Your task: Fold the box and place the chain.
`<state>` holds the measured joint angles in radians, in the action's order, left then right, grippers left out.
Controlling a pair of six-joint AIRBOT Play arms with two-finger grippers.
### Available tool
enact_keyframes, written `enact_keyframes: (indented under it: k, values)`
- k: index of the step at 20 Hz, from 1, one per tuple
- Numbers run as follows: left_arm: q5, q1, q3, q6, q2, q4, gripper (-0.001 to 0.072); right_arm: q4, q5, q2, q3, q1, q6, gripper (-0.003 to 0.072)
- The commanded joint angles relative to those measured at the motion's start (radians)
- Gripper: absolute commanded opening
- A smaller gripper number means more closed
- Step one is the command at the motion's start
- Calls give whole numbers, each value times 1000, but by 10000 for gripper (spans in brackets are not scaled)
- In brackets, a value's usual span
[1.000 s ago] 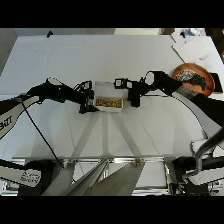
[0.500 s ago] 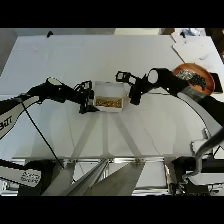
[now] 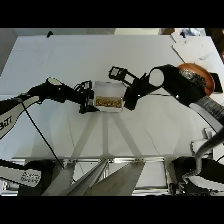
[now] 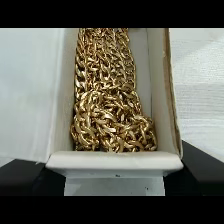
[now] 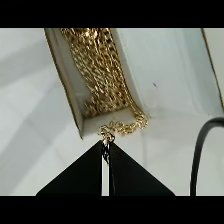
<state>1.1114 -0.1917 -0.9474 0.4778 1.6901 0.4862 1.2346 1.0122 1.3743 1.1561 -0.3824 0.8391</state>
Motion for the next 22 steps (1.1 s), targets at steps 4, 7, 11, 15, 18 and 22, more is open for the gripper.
enact_keyframes:
  k: [4,7,11,15,18,22]
  values:
    - [0,1,0,0,0,0,381,0,-219,45,3,-99,359,9]
    - [0,1,0,0,0,0,381,0,-243,77,3,-115,430,11]
    - [0,1,0,0,0,0,381,-4,-154,80,25,-119,470,450]
    - [0,1,0,0,0,0,381,-2,-57,71,148,-117,470,403]
    - [0,1,0,0,0,0,381,-4,-52,75,269,-81,470,394]
    - [0,1,0,0,0,0,381,-3,-61,116,365,24,471,394]
